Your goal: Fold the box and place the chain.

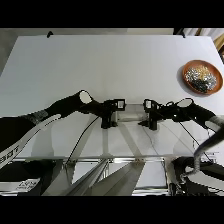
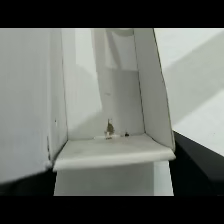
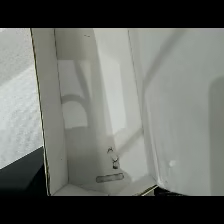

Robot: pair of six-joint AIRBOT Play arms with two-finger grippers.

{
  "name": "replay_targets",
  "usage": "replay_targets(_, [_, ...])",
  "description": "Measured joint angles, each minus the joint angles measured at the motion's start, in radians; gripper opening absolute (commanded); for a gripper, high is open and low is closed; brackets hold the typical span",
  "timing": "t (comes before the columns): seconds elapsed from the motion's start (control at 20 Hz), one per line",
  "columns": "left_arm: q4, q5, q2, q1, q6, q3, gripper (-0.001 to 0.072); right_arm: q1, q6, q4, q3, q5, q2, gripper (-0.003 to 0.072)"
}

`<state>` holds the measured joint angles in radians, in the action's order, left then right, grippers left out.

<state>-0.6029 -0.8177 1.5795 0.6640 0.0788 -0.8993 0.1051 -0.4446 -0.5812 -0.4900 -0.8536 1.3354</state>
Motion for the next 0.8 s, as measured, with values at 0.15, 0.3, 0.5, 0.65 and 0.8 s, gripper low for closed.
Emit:
replay_targets(0.15, [0.018, 0.003, 0.015, 0.003, 0.000, 0.000, 0.0583, 0.000, 0.000, 0.000, 0.000, 0.000, 0.000, 0.0402])
replay_targets(0.3, [0.025, 0.009, 0.021, 0.003, -0.002, 0.000, 0.0331, 0.000, 0.001, 0.001, 0.000, 0.000, 0.000, 0.0402])
replay_targets(0.5, [0.027, 0.007, 0.024, 0.004, -0.001, 0.000, 0.0208, 0.000, 0.001, 0.001, 0.000, 0.000, 0.000, 0.0402])
replay_targets(0.65, [0.027, 0.004, 0.024, 0.004, -0.001, 0.000, 0.0209, 0.000, 0.002, 0.002, 0.000, 0.001, 0.000, 0.0402])
replay_targets(0.8, [0.027, -0.003, 0.025, 0.004, 0.000, 0.000, 0.0209, 0.000, 0.002, 0.002, 0.000, 0.001, 0.000, 0.0402])
